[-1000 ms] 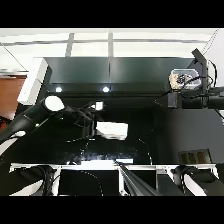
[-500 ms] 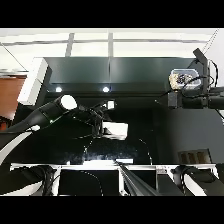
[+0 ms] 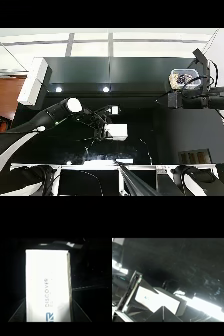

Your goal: Fold the box and place the chain.

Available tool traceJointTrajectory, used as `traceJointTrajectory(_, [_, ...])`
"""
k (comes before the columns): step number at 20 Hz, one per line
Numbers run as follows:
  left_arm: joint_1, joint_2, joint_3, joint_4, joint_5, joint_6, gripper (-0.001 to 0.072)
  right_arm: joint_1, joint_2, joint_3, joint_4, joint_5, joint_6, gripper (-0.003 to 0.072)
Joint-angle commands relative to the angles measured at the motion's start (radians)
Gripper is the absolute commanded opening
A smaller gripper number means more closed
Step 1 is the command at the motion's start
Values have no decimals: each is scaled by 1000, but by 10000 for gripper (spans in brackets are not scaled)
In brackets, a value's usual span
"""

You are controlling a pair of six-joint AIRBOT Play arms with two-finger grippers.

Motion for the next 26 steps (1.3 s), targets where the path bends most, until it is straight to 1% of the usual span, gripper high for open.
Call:
traceJointTrajectory(1, [-39,-11,-2,44,82,0,709,-1,1,1,-2,0,0,10])
traceJointTrajectory(4, [-88,-53,-2,43,168,-10,709,-1,1,1,-2,0,0,10])
traceJointTrajectory(6, [-114,-74,-2,51,216,-80,707,-1,1,1,-2,0,0,10])
traceJointTrajectory(7, [-117,-73,-1,66,217,-109,683,-1,1,1,-2,0,0,9])
traceJointTrajectory(8, [-116,-67,-1,90,209,-136,537,-1,1,1,-2,0,0,10])
traceJointTrajectory(9, [-109,-49,-1,144,191,-164,286,-1,1,1,-2,-1,0,10])
traceJointTrajectory(10, [-95,-26,-1,192,163,-193,264,-1,1,1,-2,-1,0,10])
traceJointTrajectory(12, [-25,36,-2,278,75,-301,264,-1,1,1,-2,0,0,10])
traceJointTrajectory(13, [39,68,-3,319,19,-358,264,-1,1,1,-2,0,0,10])
traceJointTrajectory(15, [211,122,-13,395,-87,-474,266,-1,1,1,-2,-3,0,10])
traceJointTrajectory(17, [434,179,-34,463,-178,-572,276,-1,1,1,-2,-8,-1,10])
traceJointTrajectory(19, [695,226,-50,502,-249,-631,276,-1,1,1,-3,-10,-2,10])
traceJointTrajectory(22, [1083,236,-53,469,-275,-697,276,-1,1,1,-17,-40,-9,10])
traceJointTrajectory(23, [1174,232,-53,457,-282,-705,276,-1,1,1,-25,-53,-9,10])
traceJointTrajectory(25, [1297,229,-53,486,-299,-699,276,-1,1,1,-41,-67,-9,10])
traceJointTrajectory(26, [1332,229,-52,520,-293,-694,276,-1,1,1,-48,-68,-9,9])
